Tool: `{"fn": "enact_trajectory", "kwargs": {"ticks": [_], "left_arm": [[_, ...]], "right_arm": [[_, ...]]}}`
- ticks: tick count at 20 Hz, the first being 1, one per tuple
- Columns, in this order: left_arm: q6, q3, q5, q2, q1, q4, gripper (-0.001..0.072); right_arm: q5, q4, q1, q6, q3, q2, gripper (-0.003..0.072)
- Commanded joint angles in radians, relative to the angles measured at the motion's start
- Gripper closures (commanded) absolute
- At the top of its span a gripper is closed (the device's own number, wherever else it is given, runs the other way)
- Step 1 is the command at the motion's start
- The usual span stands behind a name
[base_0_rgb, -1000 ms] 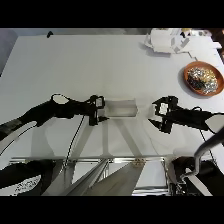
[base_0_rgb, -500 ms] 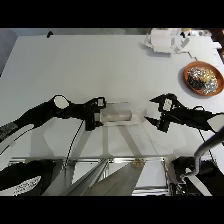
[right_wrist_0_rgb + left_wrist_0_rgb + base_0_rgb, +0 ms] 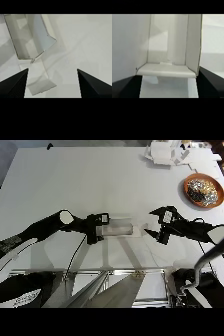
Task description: Fold the box and place the chain.
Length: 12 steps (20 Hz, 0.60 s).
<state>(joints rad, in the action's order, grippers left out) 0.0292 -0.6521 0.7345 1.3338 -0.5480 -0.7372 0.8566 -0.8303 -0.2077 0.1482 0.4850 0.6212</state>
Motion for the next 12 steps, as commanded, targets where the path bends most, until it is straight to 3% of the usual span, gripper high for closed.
{"fn": "enact_trajectory", "kwargs": {"ticks": [1, 6, 12], "left_arm": [[-0.072, 0.000, 0.027, 0.001, -0.002, 0.029, 0.0011], [-0.156, 0.000, 0.027, 0.001, 0.006, 0.053, 0.0012], [-0.247, 0.000, 0.035, 0.021, 0.050, 0.180, 0.0014]], "right_arm": [[0.000, 0.001, 0.000, 0.001, 0.001, -0.001, 0.0034], [0.000, 0.001, 0.000, 0.001, 0.001, -0.001, 0.0034], [0.000, 0.001, 0.000, 0.001, 0.001, -0.001, 0.0034]]}}
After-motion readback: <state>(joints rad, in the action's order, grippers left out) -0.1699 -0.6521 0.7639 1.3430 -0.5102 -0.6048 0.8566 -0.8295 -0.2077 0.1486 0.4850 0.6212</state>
